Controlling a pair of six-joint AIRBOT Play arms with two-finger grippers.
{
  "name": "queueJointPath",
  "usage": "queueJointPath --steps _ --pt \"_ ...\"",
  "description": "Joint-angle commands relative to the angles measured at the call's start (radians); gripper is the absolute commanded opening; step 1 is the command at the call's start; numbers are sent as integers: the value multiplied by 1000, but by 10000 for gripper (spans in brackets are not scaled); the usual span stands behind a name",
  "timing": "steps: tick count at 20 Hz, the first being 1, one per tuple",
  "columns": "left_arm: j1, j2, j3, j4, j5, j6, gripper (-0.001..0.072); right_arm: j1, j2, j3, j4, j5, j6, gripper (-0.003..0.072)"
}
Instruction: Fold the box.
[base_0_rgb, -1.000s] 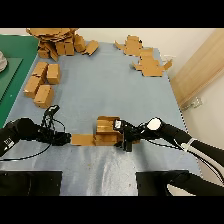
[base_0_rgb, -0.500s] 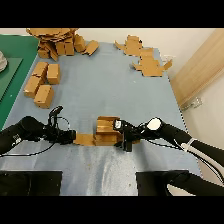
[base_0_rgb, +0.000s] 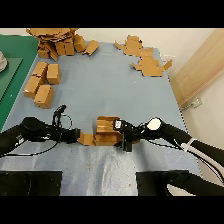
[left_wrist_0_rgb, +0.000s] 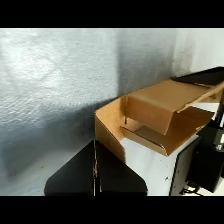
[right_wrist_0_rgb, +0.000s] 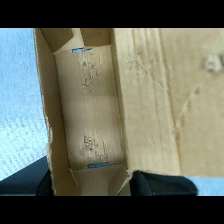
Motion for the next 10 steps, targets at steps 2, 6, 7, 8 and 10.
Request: queueJointPath --steps 2,6,7,8,10 --pt "-77 0 4 -123 32 66 10 0 0 0 0 1 0 421" --pt "-78 1 4 -151 33 75 11 0 0 0 0 0 0 421" --pt "-78 1 4 -152 34 74 11 0 0 0 0 1 0 421" --pt "-78 1 4 -152 33 75 12 0 0 0 0 1 0 421" --pt "-78 1 4 -153 39 75 11 0 0 0 0 0 0 421"
